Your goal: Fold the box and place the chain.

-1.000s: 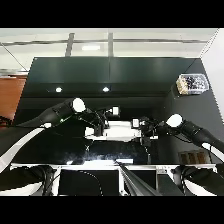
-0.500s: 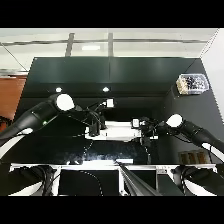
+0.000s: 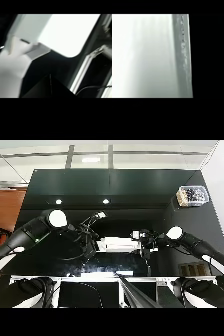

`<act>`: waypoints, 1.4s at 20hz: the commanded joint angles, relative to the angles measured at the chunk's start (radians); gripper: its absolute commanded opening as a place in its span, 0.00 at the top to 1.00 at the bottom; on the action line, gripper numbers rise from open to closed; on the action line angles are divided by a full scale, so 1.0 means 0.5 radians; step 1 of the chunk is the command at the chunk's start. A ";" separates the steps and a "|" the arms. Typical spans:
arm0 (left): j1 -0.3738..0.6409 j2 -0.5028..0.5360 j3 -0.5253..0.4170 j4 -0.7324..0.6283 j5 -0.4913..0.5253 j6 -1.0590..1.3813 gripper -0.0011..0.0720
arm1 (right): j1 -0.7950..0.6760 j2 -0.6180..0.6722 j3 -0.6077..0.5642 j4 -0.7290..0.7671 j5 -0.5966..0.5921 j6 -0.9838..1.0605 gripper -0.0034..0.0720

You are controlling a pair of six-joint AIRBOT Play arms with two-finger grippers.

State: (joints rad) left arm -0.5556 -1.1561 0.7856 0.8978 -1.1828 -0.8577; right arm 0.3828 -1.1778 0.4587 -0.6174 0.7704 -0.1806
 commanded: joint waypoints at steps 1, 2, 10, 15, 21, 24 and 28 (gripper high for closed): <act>0.002 0.006 -0.183 -0.743 0.332 0.185 0.95 | 0.000 0.001 -0.002 0.002 -0.001 0.001 0.69; 0.002 0.006 -0.232 -0.967 0.513 0.333 0.95 | 0.000 0.001 -0.002 0.001 -0.001 0.001 0.69; -0.013 -0.121 -0.259 -0.935 1.363 0.479 0.95 | -0.001 0.001 -0.002 0.001 0.008 0.001 0.69; -0.075 -0.436 -0.043 -0.428 0.953 0.087 0.95 | 0.000 0.001 -0.002 0.001 0.008 0.002 0.69; -0.095 -0.539 0.192 -0.118 0.669 -0.089 0.95 | 0.000 0.001 -0.002 0.002 0.008 0.008 0.69; -0.094 -0.536 0.201 -0.091 0.585 -0.081 0.95 | 0.000 0.001 -0.002 0.002 0.008 0.008 0.69; 0.040 -0.369 0.220 -0.073 0.535 -0.095 0.95 | 0.000 0.001 -0.002 0.002 0.009 0.008 0.69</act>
State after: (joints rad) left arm -0.5747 -1.3876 0.8856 0.8417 -0.8829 -0.8959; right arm 0.3828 -1.1778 0.4583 -0.6178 0.7803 -0.1787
